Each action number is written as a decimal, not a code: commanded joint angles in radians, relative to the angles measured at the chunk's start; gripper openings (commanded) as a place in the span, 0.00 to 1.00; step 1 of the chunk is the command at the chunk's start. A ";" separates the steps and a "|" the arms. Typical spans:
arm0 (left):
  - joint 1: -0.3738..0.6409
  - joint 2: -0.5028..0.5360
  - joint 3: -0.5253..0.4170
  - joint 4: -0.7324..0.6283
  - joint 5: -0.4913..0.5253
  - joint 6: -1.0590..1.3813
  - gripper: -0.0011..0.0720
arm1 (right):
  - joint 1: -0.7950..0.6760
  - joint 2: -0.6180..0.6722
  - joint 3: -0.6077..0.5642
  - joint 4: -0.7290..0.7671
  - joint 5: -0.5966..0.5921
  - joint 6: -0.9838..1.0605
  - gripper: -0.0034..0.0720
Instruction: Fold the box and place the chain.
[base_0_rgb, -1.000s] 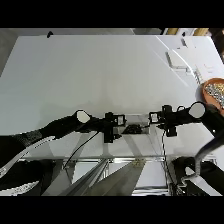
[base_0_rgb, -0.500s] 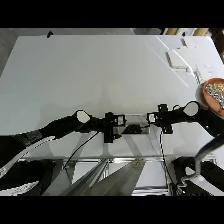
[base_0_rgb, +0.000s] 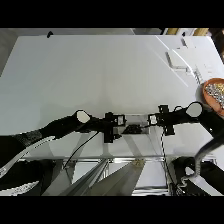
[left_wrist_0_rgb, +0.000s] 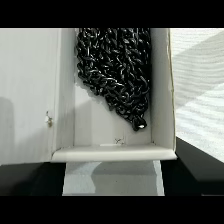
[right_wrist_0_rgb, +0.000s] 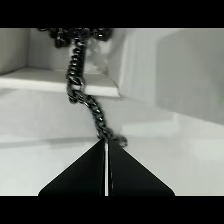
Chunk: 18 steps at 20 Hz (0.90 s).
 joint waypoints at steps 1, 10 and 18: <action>0.000 0.001 0.000 0.000 0.000 0.000 0.47 | 0.000 0.121 0.001 0.006 0.060 0.076 0.07; 0.000 0.001 0.000 0.000 0.000 0.000 0.47 | 0.000 0.054 0.000 0.036 -0.002 0.074 0.35; 0.000 0.001 0.000 0.000 0.000 0.000 0.47 | 0.000 -0.076 0.000 0.000 -0.055 0.040 0.34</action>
